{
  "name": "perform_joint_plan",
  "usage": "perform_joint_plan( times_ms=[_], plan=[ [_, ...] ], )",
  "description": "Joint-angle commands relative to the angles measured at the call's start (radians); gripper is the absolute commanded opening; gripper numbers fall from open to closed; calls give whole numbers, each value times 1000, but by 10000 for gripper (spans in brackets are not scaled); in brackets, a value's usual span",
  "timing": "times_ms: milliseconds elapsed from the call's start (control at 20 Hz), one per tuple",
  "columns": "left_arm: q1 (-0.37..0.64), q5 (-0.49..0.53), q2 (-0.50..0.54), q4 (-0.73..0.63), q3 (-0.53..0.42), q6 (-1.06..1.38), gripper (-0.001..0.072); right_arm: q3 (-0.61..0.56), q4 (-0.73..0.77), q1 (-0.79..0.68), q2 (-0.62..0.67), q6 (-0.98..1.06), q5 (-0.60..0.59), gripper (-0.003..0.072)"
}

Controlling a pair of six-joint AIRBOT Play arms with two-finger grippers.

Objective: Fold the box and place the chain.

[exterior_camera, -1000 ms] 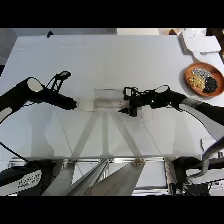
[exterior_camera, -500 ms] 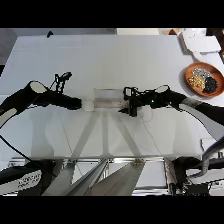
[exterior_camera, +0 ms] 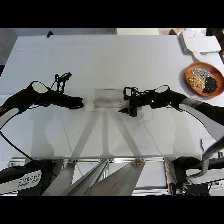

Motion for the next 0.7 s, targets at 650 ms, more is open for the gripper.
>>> perform_joint_plan(
  times_ms=[650],
  plan=[
    [-24, -13, -37, -103, 0, 4, 4, 0, 0, 1, 1, 0, 0, 540]
  ],
)
